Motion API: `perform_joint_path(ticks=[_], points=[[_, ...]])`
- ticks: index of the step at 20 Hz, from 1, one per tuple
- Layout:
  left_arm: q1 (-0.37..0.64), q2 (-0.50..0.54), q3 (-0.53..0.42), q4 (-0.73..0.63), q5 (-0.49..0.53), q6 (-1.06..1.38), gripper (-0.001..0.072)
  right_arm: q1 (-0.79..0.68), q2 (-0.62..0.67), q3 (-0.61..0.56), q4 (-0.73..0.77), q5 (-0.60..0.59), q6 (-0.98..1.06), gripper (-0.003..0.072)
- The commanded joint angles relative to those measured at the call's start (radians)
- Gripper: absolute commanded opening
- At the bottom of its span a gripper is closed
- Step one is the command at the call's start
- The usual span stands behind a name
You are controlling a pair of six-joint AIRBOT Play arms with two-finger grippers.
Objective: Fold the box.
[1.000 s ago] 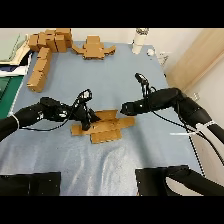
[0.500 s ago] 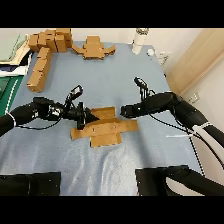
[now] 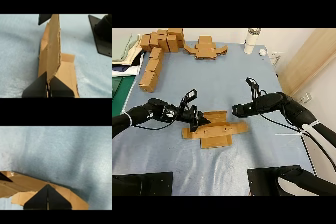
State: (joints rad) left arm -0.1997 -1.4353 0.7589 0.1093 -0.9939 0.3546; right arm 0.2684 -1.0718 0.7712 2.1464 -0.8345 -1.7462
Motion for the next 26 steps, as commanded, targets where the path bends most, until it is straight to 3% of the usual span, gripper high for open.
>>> perform_joint_path(ticks=[1, 8, 20, 26], points=[[0.0, -0.006, 0.008, 0.025, 0.007, -0.013, 0.001, 0.002, -0.001, 0.0, 0.0, 0.007, 0.0, 0.0004], [0.0, -0.006, 0.013, 0.099, 0.008, -0.057, 0.001, 0.002, -0.001, 0.0, 0.0, 0.007, 0.0, 0.0004], [0.0, -0.005, 0.013, 0.093, 0.015, -0.053, 0.0011, 0.002, -0.001, 0.0, -0.004, 0.004, 0.005, 0.0004], [0.0, -0.005, 0.013, 0.093, 0.015, -0.053, 0.0011, 0.0, -0.003, 0.0, -0.004, -0.027, 0.109, 0.0003]])
